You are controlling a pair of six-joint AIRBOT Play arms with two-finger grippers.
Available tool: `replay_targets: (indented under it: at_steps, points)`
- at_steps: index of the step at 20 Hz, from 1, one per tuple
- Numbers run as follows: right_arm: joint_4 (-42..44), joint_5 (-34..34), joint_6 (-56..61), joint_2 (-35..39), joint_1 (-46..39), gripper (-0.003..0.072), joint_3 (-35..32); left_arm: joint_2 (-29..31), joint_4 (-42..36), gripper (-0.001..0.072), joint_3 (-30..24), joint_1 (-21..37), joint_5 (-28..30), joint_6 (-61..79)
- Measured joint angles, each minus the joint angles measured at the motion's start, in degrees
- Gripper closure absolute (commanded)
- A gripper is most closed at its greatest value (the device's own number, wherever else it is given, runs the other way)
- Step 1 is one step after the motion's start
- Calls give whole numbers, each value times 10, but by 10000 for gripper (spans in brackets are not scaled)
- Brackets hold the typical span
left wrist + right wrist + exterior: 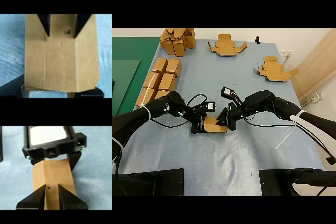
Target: Fold the box.
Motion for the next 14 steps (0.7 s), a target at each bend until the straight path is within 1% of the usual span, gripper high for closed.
replay_targets:
  at_steps: [2,3,4,7,10,11,12,13,14]
  points:
    - [-7,-1,-8,4,6,414,-1,0,0,691,0,0,0,-4]
    - [-10,-1,-10,7,8,404,-1,0,0,690,0,0,0,-6]
    - [-15,-1,-12,10,9,375,-1,0,0,690,0,0,0,-7]
    - [-40,0,-16,15,12,375,-1,0,0,690,0,0,0,-9]
    - [-55,23,-16,17,13,382,-1,0,0,691,0,0,0,-10]
    - [-57,32,-17,18,14,403,-1,0,0,690,0,0,0,-11]
    - [-60,40,-17,18,14,403,0,0,0,690,0,0,-1,-12]
    - [-63,44,-17,18,14,448,1,0,0,691,0,0,-1,-12]
    - [-64,45,-17,19,14,541,3,0,0,690,0,0,-1,-13]
